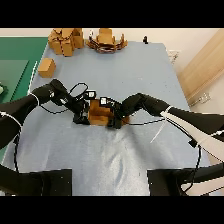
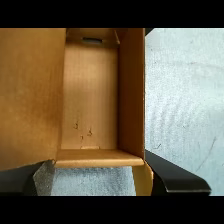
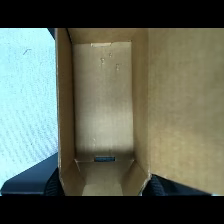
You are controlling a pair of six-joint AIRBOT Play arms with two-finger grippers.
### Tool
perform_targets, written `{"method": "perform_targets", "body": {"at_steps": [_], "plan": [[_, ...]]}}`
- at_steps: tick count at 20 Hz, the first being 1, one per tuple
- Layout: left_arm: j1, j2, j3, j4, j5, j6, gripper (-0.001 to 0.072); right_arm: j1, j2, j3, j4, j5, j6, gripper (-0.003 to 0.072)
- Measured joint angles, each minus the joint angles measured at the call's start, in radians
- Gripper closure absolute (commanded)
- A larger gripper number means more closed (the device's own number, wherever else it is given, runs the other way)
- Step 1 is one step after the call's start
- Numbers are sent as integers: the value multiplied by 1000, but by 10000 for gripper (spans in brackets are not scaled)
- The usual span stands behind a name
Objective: Fold the box.
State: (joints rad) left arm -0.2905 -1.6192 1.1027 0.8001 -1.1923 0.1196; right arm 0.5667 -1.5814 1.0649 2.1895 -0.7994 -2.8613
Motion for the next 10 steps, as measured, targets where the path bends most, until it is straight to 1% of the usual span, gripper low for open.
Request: {"method": "perform_targets", "body": {"at_steps": [5,6,7,8,9,10], "plan": [[-10,0,-1,6,6,-22,75,0,0,0,0,0,0,612],[-13,0,-1,7,7,-21,92,0,0,0,0,0,0,612],[-18,0,-1,8,10,-19,329,0,0,0,0,0,0,612],[-22,0,-1,9,10,-18,549,0,0,0,0,0,0,612],[-26,0,-1,12,6,-10,602,0,0,0,0,0,0,612],[-29,0,-1,17,-4,6,604,0,0,0,0,0,0,611]]}}
